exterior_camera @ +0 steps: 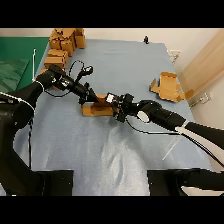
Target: Fold the box.
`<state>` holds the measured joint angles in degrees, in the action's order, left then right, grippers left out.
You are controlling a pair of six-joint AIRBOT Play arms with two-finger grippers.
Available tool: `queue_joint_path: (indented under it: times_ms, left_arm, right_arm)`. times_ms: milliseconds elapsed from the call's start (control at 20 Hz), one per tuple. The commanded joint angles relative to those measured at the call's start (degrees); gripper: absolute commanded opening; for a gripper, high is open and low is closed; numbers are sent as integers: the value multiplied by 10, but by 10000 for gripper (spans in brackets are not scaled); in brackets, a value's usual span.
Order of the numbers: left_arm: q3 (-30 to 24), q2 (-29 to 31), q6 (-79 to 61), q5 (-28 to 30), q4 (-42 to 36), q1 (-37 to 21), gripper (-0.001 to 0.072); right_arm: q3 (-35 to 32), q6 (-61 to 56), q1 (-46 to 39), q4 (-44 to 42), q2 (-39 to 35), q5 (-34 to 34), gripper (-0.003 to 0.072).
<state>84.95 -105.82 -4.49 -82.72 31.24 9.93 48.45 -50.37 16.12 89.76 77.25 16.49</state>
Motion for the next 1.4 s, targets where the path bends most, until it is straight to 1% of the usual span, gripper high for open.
queue_joint_path:
  times_ms: [0,150,250,400,450,550,650,700,800,1050,1200,1350]
  left_arm:
    - [0,0,0,0,0,0,20]
    - [0,0,0,-2,0,0,20]
    - [0,0,0,-4,0,0,21]
    - [0,0,0,-10,0,0,21]
    - [0,0,0,-10,0,0,21]
    - [0,0,0,-10,0,0,21]
    - [0,0,0,-10,0,0,21]
    - [0,0,0,-10,0,0,21]
    - [0,0,0,-10,0,0,21]
    - [0,0,0,-8,1,0,21]
    - [0,0,0,-8,1,0,21]
    - [0,0,0,-4,1,0,22]
  right_arm:
    - [3,93,-12,-101,6,2,711]
    - [30,217,-24,-219,30,51,694]
    - [45,283,-33,-286,42,64,694]
    - [58,330,-61,-321,52,96,695]
    - [61,363,-71,-338,55,118,694]
    - [64,447,-92,-408,64,152,694]
    - [64,563,-112,-499,73,191,694]
    - [65,593,-119,-522,78,191,694]
    - [81,601,-129,-527,95,202,694]
    - [148,608,-129,-527,145,243,694]
    - [155,601,-129,-520,150,264,694]
    - [155,561,-129,-478,152,287,694]
